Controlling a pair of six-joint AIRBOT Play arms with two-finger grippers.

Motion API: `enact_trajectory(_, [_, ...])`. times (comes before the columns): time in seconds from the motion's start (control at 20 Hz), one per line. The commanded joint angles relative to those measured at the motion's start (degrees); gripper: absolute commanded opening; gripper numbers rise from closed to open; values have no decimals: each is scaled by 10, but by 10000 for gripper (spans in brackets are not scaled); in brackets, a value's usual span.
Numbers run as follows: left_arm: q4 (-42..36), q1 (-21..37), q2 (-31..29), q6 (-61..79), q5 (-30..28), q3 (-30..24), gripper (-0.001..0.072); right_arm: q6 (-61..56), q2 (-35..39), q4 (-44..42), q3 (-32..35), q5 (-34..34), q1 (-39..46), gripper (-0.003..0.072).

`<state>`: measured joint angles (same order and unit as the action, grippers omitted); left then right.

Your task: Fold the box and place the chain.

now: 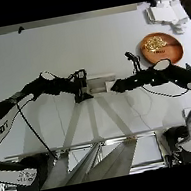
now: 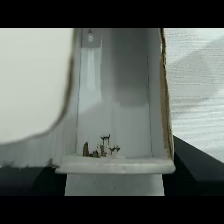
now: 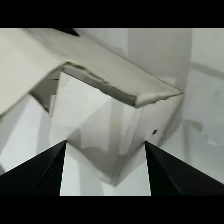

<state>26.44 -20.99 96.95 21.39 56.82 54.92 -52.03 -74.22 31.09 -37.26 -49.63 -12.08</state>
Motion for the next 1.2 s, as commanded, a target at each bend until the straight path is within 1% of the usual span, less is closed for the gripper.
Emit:
enact_trajectory(0.0, [0,0,0,0,0,0,77,-99,0,93,-1,70,-22,545])
enact_trajectory(0.1, [0,0,0,0,0,0,77,-124,0,99,-1,100,-34,538])
enact_trajectory(0.2, [0,0,0,0,0,0,77,-144,0,104,-1,117,-47,486])
enact_trajectory(0.3, [0,0,0,0,0,0,77,-181,0,141,-6,119,-57,482])
enact_trajectory(0.55, [0,0,0,0,0,0,77,-311,0,259,-31,112,-83,481])
enact_trajectory(0.6, [0,0,0,0,0,0,77,-344,0,290,-38,109,-94,481])
enact_trajectory(0.75, [0,0,0,0,0,0,77,-492,0,419,-65,93,-131,481])
enact_trajectory(0.8, [0,0,0,0,0,0,77,-518,0,445,-73,92,-144,483])
enact_trajectory(0.85, [0,0,0,0,0,0,77,-521,0,457,-80,92,-159,511])
enact_trajectory(0.9, [0,0,0,0,0,0,77,-521,0,458,-86,92,-173,578])
enact_trajectory(1.05, [0,0,0,0,0,0,77,-540,0,458,-105,94,-206,575])
enact_trajectory(1.1, [0,0,0,0,0,0,77,-552,0,458,-109,94,-213,556])
enact_trajectory(1.15, [0,0,0,0,0,0,77,-563,0,458,-111,94,-217,553])
